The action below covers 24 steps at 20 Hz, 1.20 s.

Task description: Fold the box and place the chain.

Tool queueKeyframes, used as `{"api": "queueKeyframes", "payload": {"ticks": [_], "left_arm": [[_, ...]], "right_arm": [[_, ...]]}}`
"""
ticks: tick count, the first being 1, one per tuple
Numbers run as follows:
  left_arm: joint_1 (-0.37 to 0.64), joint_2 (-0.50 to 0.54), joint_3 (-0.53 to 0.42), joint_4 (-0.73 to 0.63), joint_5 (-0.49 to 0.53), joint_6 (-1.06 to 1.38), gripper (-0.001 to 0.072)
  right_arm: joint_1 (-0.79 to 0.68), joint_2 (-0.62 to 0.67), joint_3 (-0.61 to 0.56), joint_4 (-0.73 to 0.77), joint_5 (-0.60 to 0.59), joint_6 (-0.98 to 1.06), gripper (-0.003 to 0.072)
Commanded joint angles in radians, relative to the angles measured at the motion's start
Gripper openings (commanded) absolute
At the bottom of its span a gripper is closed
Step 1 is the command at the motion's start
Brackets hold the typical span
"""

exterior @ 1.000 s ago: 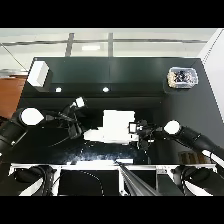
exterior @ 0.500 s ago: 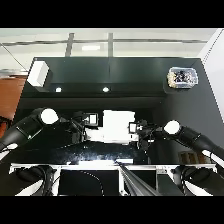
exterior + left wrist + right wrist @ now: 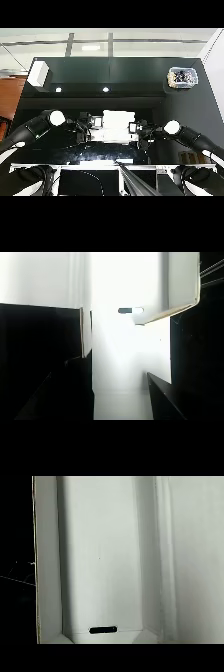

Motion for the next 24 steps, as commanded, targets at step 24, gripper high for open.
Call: {"api": "queueKeyframes", "payload": {"ticks": [24], "left_arm": [[0.088,-0.004,-0.124,-0.306,0.095,0.267,0.06]], "right_arm": [[0.0,0.0,0.0,0.0,0.0,0.0,0.054]]}}
